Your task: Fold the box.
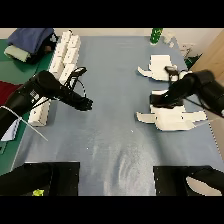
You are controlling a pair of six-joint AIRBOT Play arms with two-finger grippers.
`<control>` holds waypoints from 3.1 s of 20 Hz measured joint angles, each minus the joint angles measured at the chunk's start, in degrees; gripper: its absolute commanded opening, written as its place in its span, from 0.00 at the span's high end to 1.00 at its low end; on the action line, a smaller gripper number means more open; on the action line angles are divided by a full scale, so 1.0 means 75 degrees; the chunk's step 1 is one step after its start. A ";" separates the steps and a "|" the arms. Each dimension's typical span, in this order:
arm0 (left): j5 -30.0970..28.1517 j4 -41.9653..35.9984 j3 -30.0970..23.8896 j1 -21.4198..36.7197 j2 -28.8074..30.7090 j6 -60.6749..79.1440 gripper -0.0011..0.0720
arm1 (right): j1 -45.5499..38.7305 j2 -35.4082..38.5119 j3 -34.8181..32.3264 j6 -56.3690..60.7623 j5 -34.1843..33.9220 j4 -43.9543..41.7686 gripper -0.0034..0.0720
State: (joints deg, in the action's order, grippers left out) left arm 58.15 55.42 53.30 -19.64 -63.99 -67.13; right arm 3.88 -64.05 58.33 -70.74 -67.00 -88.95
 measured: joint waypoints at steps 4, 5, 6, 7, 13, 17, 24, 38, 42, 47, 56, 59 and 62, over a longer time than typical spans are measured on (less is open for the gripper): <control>-0.0315 -0.0597 0.0000 0.0000 -0.0111 0.0000 0.96 | -0.2658 -0.0428 0.0956 -0.0711 -0.0772 0.0743 0.54; -0.0396 -0.0775 0.0000 -0.0003 -0.0137 0.0000 0.96 | -0.3442 -0.0673 0.1087 -0.1061 -0.0868 0.0568 0.54; -0.0466 -0.0944 0.0000 0.0000 -0.0152 -0.0003 0.96 | -0.4141 -0.0947 0.1172 -0.1411 -0.0918 0.0297 0.54; -0.0527 -0.1107 0.0000 -0.0003 -0.0172 -0.0003 0.96 | -0.4858 -0.1274 0.1239 -0.1862 -0.0973 -0.0102 0.54; -0.0702 -0.1626 0.0000 0.0000 -0.0195 0.0003 0.96 | -0.7536 -0.3124 0.1865 -0.4421 -0.1571 -0.2824 0.54; -0.0755 -0.1763 0.0000 0.0000 -0.0195 0.0009 0.96 | -0.8099 -0.4004 0.2567 -0.5219 -0.2224 -0.3491 0.54; -0.0758 -0.1891 0.0000 -0.0009 -0.0195 0.0015 0.96 | -0.8309 -0.4966 0.2871 -0.6094 -0.3042 -0.3949 0.55; -0.0758 -0.1915 0.0000 -0.0009 -0.0195 0.0006 0.97 | -0.7903 -0.5251 0.2885 -0.6647 -0.3523 -0.4657 0.81; -0.0758 -0.1915 0.0000 -0.0009 -0.0195 0.0006 0.97 | -0.7606 -0.5301 0.2885 -0.6726 -0.3532 -0.4674 0.95; -0.0804 -0.1915 0.0000 -0.0009 -0.0195 0.0023 0.97 | -0.6851 -0.5275 0.2876 -0.6642 -0.3535 -0.5272 0.96; -0.0761 -0.1874 0.0000 0.0050 -0.0195 0.0032 0.97 | -0.3998 -0.2690 -0.0463 -0.6207 -0.1760 -0.6213 0.96; 0.0087 -0.1836 0.0006 0.0414 -0.0169 0.0082 0.97 | -0.3086 -0.1102 -0.2110 -0.5977 -0.0708 -0.6283 0.96; 0.1183 -0.1862 -0.0082 0.1072 -0.0108 0.0391 0.97 | -0.2276 0.0522 -0.3625 -0.5814 0.0300 -0.6306 0.96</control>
State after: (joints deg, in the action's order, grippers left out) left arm 67.02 41.45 52.69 -11.60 -64.79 -64.20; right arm -13.19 -60.14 31.14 -114.34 -64.75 -136.25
